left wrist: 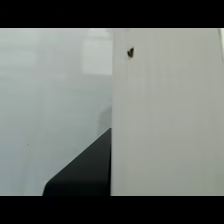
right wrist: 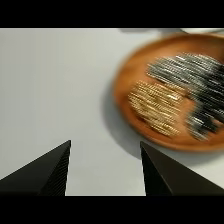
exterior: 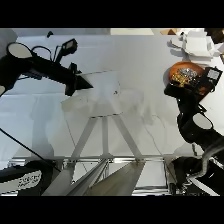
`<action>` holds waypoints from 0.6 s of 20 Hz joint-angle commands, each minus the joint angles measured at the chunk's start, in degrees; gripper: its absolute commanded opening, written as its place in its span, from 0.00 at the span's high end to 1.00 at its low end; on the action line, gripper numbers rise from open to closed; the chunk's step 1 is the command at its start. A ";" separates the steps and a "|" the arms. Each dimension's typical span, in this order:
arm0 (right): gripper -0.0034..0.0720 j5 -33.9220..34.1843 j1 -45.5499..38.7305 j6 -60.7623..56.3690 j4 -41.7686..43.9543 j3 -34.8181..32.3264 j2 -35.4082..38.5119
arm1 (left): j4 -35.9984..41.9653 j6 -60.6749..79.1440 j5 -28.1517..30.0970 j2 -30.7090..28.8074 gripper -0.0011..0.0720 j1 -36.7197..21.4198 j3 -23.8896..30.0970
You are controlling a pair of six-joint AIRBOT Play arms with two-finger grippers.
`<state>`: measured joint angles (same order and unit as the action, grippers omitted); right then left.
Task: Fold the box and place the chain.
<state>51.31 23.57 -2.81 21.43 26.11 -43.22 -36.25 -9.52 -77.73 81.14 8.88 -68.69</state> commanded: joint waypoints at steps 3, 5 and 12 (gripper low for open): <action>0.32 9.49 -0.02 16.68 10.56 0.07 0.48 | -1.44 6.03 7.52 4.42 0.97 1.62 1.79; 0.32 9.49 -0.02 16.65 10.56 0.07 0.48 | -1.79 9.05 9.14 6.34 0.97 2.54 1.79; 0.32 9.38 -0.02 16.65 10.56 0.07 0.48 | -1.81 12.74 11.93 14.49 0.97 5.03 1.77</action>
